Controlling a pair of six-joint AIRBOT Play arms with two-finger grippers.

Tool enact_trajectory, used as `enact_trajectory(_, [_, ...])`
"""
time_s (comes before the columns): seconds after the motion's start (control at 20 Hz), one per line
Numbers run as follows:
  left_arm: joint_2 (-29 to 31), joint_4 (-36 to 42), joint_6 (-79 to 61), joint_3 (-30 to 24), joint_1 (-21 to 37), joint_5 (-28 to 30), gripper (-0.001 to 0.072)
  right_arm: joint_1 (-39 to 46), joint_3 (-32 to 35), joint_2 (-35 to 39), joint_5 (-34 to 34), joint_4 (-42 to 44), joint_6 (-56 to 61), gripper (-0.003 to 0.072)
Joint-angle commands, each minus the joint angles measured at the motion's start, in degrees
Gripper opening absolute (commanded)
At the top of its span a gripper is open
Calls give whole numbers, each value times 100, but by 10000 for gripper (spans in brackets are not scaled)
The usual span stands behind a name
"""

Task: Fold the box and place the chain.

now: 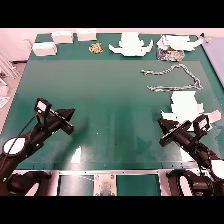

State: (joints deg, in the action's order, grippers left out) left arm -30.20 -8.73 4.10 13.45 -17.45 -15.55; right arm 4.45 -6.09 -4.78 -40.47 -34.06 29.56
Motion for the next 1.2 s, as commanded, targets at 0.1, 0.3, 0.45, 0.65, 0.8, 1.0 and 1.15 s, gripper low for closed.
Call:
enact_trajectory(0.1, [4,-2,-4,2,0,0,20,-2,11,4,-26,133,4,2])
enact_trajectory(0.3, [4,-4,-4,7,0,2,20,7,-232,4,92,474,4,271])
enact_trajectory(0.45, [4,-4,-4,7,0,2,20,66,-745,4,409,-525,809,275])
enact_trajectory(0.65, [4,-4,-4,7,0,4,20,833,-1589,2,435,-3171,2669,307])
enact_trajectory(0.8, [4,-4,-4,7,0,2,20,1755,-2201,-72,-328,-4446,3176,327])
enact_trajectory(1.0, [4,-4,-4,7,0,2,20,2708,-2540,-726,-745,-4524,3075,338])
enact_trajectory(1.15, [4,-4,-4,7,0,4,20,2970,-2802,-1685,-758,-4481,2747,347])
